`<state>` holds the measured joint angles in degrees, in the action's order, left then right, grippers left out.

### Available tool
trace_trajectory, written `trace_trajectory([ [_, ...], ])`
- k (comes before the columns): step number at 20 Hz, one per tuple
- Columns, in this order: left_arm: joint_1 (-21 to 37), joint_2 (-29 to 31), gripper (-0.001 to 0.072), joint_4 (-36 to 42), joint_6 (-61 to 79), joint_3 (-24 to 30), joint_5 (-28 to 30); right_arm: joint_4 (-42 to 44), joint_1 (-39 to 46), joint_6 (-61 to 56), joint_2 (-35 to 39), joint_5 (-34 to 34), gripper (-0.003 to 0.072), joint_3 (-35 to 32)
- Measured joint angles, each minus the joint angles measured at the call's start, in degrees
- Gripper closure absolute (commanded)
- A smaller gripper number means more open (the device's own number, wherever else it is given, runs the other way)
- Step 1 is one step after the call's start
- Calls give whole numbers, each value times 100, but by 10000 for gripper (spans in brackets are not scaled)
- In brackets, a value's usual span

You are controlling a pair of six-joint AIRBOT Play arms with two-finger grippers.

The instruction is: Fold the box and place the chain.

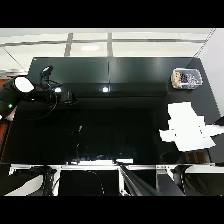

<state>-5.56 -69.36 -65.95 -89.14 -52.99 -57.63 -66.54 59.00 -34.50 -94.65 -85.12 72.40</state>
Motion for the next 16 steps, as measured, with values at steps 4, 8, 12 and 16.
trace_trajectory([
  [4,0,0,-7,0,-2,0,-59,-87,96,33,98,-70,272,-44],
  [8,2,0,-7,0,-7,0,-120,-125,197,44,170,-111,289,-179],
  [12,2,0,-7,0,-15,0,-136,-105,205,50,195,-127,632,-299],
  [16,4,0,-7,-2,0,0,-131,42,188,48,306,-168,674,-337],
])
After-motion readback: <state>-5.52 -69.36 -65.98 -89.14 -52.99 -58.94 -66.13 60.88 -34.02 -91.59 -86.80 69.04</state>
